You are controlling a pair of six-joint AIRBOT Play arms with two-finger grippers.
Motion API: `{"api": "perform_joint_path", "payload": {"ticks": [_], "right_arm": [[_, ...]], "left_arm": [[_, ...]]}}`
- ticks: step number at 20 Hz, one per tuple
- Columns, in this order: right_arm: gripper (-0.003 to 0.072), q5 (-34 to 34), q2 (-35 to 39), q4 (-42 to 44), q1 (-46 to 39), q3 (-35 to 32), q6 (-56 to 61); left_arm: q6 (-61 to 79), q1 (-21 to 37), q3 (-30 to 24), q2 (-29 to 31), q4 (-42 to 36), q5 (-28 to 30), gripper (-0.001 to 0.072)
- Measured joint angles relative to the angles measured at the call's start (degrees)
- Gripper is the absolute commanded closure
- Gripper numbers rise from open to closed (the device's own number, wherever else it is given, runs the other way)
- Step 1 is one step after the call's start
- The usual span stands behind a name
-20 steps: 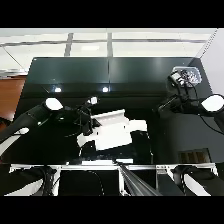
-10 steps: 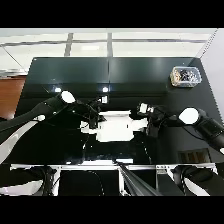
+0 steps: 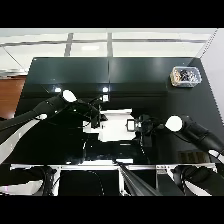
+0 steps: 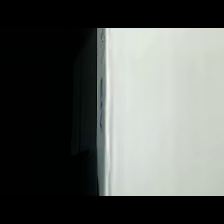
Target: Fold the box and place the chain.
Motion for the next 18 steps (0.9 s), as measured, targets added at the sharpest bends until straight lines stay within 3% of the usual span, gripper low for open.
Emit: {"api": "perform_joint_path", "payload": {"ticks": [8, 13, 18], "right_arm": [[-0.0019, -7.3, -0.9, 1.9, 2.8, 1.2, 1.2], [-0.0019, -7.0, 0.0, 1.6, -0.1, 2.6, 1.8], [-0.0019, -6.6, 0.2, 7.5, -4.1, 3.0, -1.7]], "left_arm": [[0.0, 0.0, 0.1, 0.0, -0.1, -0.1, 0.0682], [0.0, -0.3, 0.3, 0.0, 0.0, -0.1, 0.0682], [1.2, -0.6, 0.3, 0.0, 0.3, 0.0, 0.0682]]}}
